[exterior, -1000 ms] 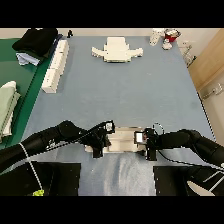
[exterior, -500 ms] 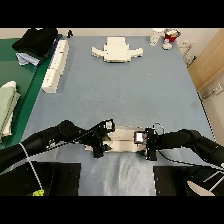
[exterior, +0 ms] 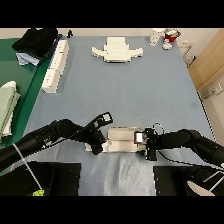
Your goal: Fold the box.
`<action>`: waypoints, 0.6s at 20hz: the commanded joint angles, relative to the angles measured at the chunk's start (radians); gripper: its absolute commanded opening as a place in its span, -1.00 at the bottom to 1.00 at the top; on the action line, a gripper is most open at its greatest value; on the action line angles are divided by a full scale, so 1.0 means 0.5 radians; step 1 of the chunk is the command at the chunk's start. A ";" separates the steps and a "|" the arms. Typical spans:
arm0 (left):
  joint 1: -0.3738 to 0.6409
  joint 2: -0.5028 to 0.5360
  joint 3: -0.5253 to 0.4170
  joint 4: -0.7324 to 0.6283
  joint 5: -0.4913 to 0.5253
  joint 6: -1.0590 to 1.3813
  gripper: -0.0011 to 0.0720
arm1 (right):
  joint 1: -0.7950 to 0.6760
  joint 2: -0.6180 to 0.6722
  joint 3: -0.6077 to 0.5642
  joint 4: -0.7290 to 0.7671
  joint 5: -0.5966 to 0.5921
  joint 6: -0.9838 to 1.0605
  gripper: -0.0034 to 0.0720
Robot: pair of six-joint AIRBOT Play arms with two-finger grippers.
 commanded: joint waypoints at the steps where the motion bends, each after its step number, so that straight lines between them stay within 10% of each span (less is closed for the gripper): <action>1: 0.059 0.182 0.098 0.636 -0.235 -0.932 -0.94 | 0.001 -0.001 0.002 0.001 -0.001 0.002 0.48; 8: 0.560 0.545 0.105 1.159 -0.761 -1.792 -0.94 | 0.001 -0.002 0.002 0.001 -0.001 0.002 0.48; 12: 0.806 0.506 -0.031 0.883 -0.787 -1.794 -0.94 | 0.001 -0.002 0.002 0.001 -0.001 0.002 0.48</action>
